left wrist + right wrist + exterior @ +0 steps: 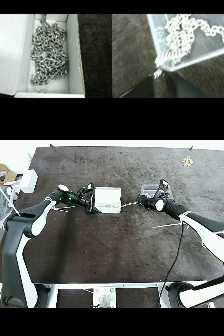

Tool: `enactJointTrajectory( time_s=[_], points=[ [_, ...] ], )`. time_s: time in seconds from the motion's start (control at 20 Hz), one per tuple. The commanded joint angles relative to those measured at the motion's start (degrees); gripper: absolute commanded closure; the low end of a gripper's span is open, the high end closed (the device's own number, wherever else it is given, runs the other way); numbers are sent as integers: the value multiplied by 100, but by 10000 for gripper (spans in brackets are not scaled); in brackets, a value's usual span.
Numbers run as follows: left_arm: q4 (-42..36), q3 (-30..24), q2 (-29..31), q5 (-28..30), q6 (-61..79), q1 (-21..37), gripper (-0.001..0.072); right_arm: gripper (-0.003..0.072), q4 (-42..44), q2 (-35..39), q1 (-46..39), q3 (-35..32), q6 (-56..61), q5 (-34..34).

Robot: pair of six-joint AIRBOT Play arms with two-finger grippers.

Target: Fold the box and place the chain.

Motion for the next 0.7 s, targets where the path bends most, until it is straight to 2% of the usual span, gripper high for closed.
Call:
enactJointTrajectory(
  time_s=[0.0,0.05,0.1,0.15,0.4,0.55,0.65],
  points=[
    [2,7,0,0,0,-2,424,614,175,-284,87,251,-17,-256],
    [0,7,0,2,0,0,424,620,120,-175,168,251,-66,-275],
    [0,7,0,0,0,0,424,676,35,-35,258,251,-107,-258],
    [0,7,0,0,0,0,425,685,-55,181,374,251,-107,-229],
    [0,7,0,0,0,0,424,685,-409,1714,1154,251,-251,-210],
    [0,7,0,0,0,0,424,685,-411,2406,1729,254,-367,-804],
    [0,7,0,0,0,-2,425,685,-411,2531,2131,345,-365,-1362]
  ],
)
